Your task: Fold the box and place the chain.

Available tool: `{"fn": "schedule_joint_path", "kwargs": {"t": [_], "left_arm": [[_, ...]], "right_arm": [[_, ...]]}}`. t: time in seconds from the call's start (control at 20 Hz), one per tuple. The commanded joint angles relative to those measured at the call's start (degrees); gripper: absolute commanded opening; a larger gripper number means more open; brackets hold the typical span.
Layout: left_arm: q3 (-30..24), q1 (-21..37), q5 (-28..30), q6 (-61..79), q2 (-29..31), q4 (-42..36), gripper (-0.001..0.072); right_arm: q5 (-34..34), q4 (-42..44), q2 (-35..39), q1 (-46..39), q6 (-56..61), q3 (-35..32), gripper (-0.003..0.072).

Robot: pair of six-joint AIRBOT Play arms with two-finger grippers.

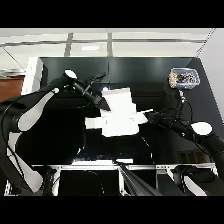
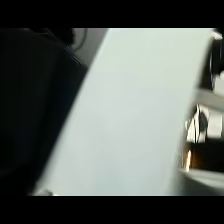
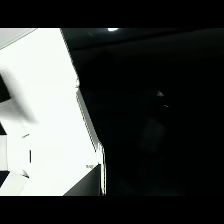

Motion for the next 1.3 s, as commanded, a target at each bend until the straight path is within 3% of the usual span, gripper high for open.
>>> {"fn": "schedule_joint_path", "kwargs": {"t": [0.0,0.1,0.15,0.25,0.3,0.35,0.5,0.6,0.65,0.75,0.85,0.95,1.25], "left_arm": [[1.25,-1.33,-1.95,1.6,-0.52,2.03,0.0403],[1.25,-1.95,-1.92,1.9,-0.52,3.23,0.0262],[1.25,-1.95,-1.9,1.92,-0.52,3.52,0.0251],[1.27,-1.86,-2.08,3.37,-0.52,3.8,0.0025],[1.31,-1.73,-2.19,3.34,-0.48,3.82,0.0025],[1.46,-1.55,-2.47,3.32,-0.31,4.04,0.0024],[1.38,-1.22,-2.49,2.69,3.43,9.42,0.0021],[-1.9,-1.25,-0.79,4.37,9.07,10.21,0.0021],[-5.4,-1.25,2.51,7.8,12.9,8.57,0.002],[-15.82,-1.6,16.11,19.43,22.43,4.48,0.0023],[-25.27,-2.75,23.74,43.04,29.46,2.97,0.0025],[-29.03,-4.28,27.12,57.16,31.12,3.21,0.0024],[-29.16,-8.44,34.21,54.07,25.9,3.76,0.0026]], "right_arm": [[0.02,-0.04,0.07,0.04,0.04,-0.02,0.0009],[0.04,-0.04,0.07,0.04,0.04,-0.02,0.0009],[0.11,-0.07,0.07,0.04,0.04,-0.04,0.0008],[0.39,-0.11,0.07,0.04,-0.02,-0.02,0.0019],[0.76,-0.81,0.07,0.04,-0.09,-0.02,0.0257],[1.14,-2.45,0.09,0.0,-0.07,0.13,0.0627],[9.35,-16.44,0.09,-1.42,-0.09,6.01,0.0647],[16.26,-27.19,0.09,-1.46,-0.44,12.37,0.0646],[19.28,-30.8,0.09,-1.46,-1.64,15.15,0.0646],[22.21,-31.87,0.09,-1.29,-6.51,17.38,0.0644],[22.14,-32.65,-0.11,0.26,-13.35,16.94,0.0644],[18.95,-33.51,-0.5,2.84,-17.77,15.52,0.0644],[14.64,-36.54,-3.37,11.41,-22.27,12.39,0.0644]]}}
